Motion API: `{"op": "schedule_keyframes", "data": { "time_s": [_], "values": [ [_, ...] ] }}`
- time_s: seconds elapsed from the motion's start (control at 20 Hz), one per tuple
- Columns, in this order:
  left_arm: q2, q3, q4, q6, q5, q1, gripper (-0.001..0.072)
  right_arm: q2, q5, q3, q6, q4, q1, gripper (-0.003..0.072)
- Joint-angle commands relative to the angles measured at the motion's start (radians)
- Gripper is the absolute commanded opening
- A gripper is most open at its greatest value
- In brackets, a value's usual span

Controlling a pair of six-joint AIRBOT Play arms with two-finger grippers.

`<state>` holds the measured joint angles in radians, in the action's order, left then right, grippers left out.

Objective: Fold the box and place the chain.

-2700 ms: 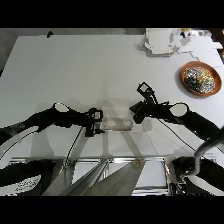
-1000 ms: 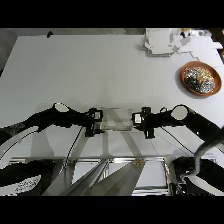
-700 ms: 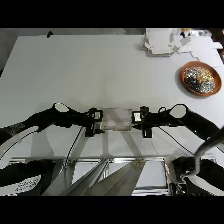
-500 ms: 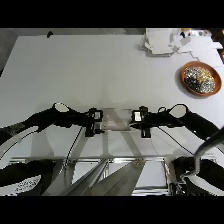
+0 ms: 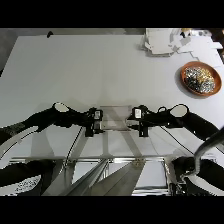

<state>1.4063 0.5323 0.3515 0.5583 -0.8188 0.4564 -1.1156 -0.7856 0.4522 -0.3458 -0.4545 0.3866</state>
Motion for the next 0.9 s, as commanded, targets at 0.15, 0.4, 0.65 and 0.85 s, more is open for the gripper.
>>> {"op": "schedule_keyframes", "data": {
  "time_s": [0.15,0.4,0.65,0.85],
  "values": [
    [0.0,0.0,0.001,0.002,-0.001,0.0,0.0014,0.0,0.032,-0.032,0.001,0.016,0.0,0.0238],
    [0.0,0.0,0.001,0.002,0.0,0.0,0.0014,0.043,0.022,-0.032,0.145,-0.039,-0.003,0.0239],
    [0.0,0.0,0.001,0.002,0.0,0.0,0.0014,0.216,-0.033,-0.032,0.564,-0.299,-0.101,0.019],
    [0.0,0.0,0.001,0.002,0.0,0.0,0.0014,0.272,-0.054,-0.032,1.052,-0.305,-0.185,0.0036]
  ]
}}
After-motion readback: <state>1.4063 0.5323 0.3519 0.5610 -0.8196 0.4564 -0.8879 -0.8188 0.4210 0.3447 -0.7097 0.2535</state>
